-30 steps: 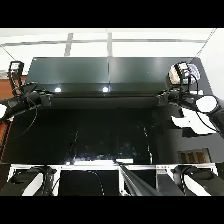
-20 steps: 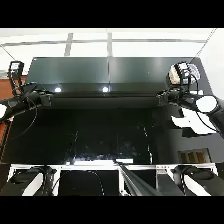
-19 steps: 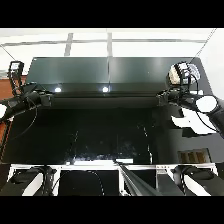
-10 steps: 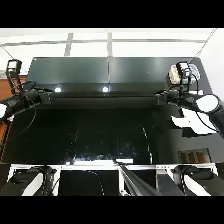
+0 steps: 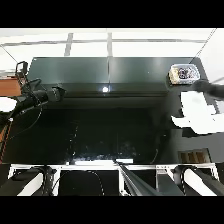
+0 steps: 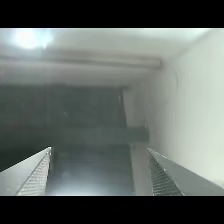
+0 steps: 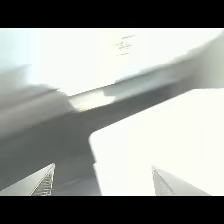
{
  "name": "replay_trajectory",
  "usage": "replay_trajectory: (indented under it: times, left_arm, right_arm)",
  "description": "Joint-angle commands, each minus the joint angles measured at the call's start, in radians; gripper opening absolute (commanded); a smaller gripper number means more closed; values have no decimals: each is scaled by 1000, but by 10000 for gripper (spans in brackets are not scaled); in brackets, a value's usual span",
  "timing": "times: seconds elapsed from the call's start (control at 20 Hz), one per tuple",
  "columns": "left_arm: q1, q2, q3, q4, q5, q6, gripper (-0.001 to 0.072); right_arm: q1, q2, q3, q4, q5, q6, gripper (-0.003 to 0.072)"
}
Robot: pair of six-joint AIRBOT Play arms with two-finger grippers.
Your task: Fold the box and place the chain.
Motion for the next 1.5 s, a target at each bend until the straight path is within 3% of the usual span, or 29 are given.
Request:
replay_trajectory:
  times: [0.0,0.15,0.3,0.45,0.6,0.65,0.7,0.75,0.8,0.85,0.9,1.1,1.45]
  left_arm:
    - [0,-45,0,-10,-48,10,704]
    - [-3,-54,0,-7,-78,225,704]
    - [-3,-54,0,-12,-67,224,704]
    - [-5,-54,0,-18,-68,212,704]
    - [-11,-54,0,-18,-65,212,704]
    - [-11,-54,0,-19,-65,212,703]
    - [-11,-54,0,-19,-65,212,703]
    - [-11,-54,0,-19,-65,212,703]
    - [-11,-54,0,-19,-66,212,703]
    - [-11,-54,0,-18,-66,212,703]
    - [-11,-54,0,-18,-65,212,703]
    - [-11,-56,0,-18,-50,212,703]
    - [-14,-96,-1,-42,-72,212,702]
  right_arm:
    - [-396,-131,152,-69,116,34,714]
    - [-594,-374,365,60,357,-177,714]
    - [-628,-612,578,81,577,-335,714]
    - [-609,-771,723,105,698,-462,714]
    - [-587,-819,755,112,745,-578,688]
    - [-580,-819,755,112,741,-598,497]
    - [-575,-818,755,113,741,-598,390]
    - [-569,-818,755,113,750,-598,192]
    - [-562,-816,755,123,779,-603,60]
    - [-555,-809,755,154,813,-612,14]
    - [-549,-797,755,203,838,-611,14]
    - [-470,-608,626,364,829,-608,13]
    - [-205,-102,62,645,636,-711,14]
